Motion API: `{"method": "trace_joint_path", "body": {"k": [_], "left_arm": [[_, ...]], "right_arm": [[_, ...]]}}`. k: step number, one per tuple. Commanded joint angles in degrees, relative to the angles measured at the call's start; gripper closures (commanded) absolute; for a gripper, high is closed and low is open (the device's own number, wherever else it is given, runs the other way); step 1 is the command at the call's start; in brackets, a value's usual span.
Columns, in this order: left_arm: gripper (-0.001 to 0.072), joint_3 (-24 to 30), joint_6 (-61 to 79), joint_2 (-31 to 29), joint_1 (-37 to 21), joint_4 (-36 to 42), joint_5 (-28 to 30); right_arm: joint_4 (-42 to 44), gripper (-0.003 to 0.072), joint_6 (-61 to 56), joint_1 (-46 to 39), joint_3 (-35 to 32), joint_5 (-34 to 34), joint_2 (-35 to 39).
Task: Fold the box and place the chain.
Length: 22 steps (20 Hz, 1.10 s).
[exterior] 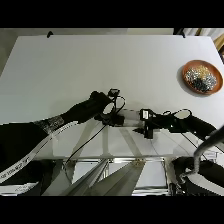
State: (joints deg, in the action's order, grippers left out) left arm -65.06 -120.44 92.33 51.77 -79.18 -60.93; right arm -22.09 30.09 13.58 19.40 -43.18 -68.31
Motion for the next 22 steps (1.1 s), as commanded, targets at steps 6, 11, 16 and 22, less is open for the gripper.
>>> {"method": "trace_joint_path", "body": {"k": [6, 11, 16, 22], "left_arm": [[0.0459, -0.07, 0.44, -0.83, -0.09, 1.14, -0.13], [0.0374, -0.04, 0.61, -2.54, -0.46, 1.14, -0.31], [0.0374, -0.04, 0.61, -3.26, -0.72, 1.25, -1.46], [0.0374, -0.04, 1.18, -8.22, -2.97, 1.14, -1.53]], "right_arm": [[-0.15, 0.0279, 0.37, 0.04, 0.00, 0.11, -0.02], [-0.15, 0.0279, 0.35, 0.02, 0.00, 0.11, -0.02], [-0.15, 0.0279, 0.35, 0.02, 0.00, 0.11, -0.02], [-0.15, 0.0279, 0.37, 0.04, 0.00, 0.11, -0.02]]}}
